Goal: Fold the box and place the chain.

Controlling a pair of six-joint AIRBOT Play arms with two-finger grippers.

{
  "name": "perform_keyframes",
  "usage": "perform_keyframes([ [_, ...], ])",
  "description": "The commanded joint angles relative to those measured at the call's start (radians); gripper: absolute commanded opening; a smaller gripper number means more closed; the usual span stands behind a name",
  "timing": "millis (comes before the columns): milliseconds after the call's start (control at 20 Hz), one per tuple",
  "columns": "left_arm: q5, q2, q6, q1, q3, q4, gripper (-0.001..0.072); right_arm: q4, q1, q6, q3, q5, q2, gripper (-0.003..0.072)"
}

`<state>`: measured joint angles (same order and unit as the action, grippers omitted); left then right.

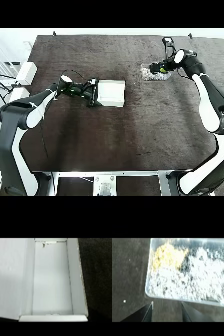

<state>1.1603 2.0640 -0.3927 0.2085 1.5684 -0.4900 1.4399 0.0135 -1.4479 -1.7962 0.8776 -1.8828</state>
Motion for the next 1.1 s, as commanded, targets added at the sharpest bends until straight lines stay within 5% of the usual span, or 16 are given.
perform_keyframes([
  [0, -0.001, 0.000, -0.001, -0.001, 0.000, 0.000, 0.0624, -0.061, -0.010, 0.087, -0.035, -0.036, -0.063, 0.0389],
  [450, -0.002, 0.000, -0.001, -0.001, 0.000, 0.000, 0.0624, -0.124, -0.010, 0.126, -0.047, -0.051, -0.130, 0.0343],
  [550, -0.004, 0.000, -0.001, 0.000, 0.000, 0.000, 0.0624, -0.124, -0.009, 0.129, -0.056, -0.056, -0.130, 0.0256],
  [700, -0.006, 0.000, -0.001, 0.000, 0.000, 0.000, 0.0624, -0.124, -0.009, 0.148, -0.073, -0.053, -0.129, 0.0014],
  [1050, -0.009, 0.000, -0.001, 0.000, 0.000, 0.000, 0.0624, -0.123, -0.009, 0.143, -0.106, 0.019, -0.013, 0.0008],
])
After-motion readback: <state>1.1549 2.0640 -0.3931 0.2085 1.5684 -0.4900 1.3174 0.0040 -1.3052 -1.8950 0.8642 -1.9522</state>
